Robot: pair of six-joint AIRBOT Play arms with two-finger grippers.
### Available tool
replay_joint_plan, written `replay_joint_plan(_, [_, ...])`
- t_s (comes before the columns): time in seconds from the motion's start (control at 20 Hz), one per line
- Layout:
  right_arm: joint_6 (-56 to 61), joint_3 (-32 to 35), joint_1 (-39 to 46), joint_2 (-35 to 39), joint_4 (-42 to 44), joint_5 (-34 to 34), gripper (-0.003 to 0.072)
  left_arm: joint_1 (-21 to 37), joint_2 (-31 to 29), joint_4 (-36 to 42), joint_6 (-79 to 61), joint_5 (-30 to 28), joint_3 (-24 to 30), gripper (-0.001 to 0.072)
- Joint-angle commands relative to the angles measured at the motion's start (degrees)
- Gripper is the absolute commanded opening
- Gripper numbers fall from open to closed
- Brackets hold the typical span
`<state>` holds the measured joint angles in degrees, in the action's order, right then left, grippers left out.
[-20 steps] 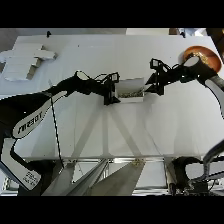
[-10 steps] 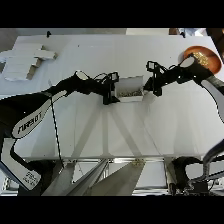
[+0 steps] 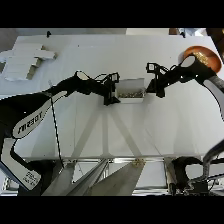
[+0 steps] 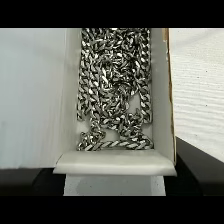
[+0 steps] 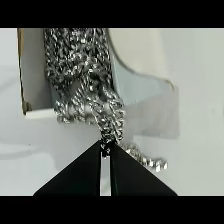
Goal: Fold the box and place the chain.
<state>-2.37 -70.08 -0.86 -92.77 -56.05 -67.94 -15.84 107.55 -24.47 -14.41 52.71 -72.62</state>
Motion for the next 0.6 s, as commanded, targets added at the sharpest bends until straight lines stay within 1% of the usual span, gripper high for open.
replay_joint_plan(0.0, [6.08, 0.02, 0.87, 2.99, -4.31, -2.71, 0.0018, 0.02, 0.0, 0.02, 0.09, -0.2, -0.02, 0.028])
replay_joint_plan(0.25, [7.15, 0.02, 1.68, 9.4, -2.62, -10.86, 0.0018, 0.02, 0.0, 0.0, 0.09, -0.2, -0.02, 0.028])
replay_joint_plan(0.4, [7.1, 0.0, 1.18, 13.25, 4.76, -13.81, 0.0018, 0.02, 0.0, 0.0, 0.09, -0.2, -0.02, 0.028])
replay_joint_plan(0.55, [6.95, -0.02, -1.75, 14.67, 11.34, -13.11, 0.0018, 0.02, 0.0, 0.0, 0.09, -0.2, -0.02, 0.028])
